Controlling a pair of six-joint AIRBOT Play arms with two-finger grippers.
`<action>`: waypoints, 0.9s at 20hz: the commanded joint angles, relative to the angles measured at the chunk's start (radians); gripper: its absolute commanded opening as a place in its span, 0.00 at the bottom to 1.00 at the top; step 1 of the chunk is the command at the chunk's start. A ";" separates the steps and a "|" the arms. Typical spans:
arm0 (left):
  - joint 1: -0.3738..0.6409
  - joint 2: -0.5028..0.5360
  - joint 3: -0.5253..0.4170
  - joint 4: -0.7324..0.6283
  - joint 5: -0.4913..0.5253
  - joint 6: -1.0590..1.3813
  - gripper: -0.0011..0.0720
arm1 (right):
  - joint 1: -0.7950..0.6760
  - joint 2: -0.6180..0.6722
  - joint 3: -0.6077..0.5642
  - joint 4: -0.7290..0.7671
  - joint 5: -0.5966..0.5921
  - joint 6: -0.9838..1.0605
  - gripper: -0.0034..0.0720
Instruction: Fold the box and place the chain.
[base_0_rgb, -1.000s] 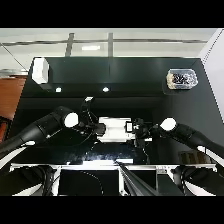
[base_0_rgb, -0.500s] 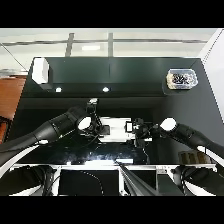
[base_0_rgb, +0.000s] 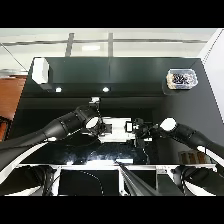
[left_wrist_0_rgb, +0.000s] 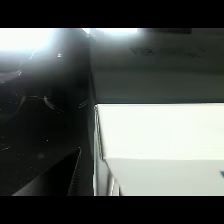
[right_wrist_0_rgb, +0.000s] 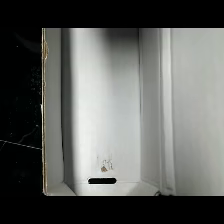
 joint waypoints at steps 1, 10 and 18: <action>-0.006 -0.033 0.023 0.008 -0.037 -0.013 0.39 | 0.000 0.000 0.000 0.000 0.000 0.000 0.59; -0.006 -0.034 0.022 -0.005 0.018 -0.031 0.39 | 0.000 0.000 0.000 0.000 0.000 0.000 0.59; -0.006 -0.040 0.022 -0.006 0.029 -0.034 0.38 | 0.000 0.000 0.000 0.000 0.000 0.000 0.59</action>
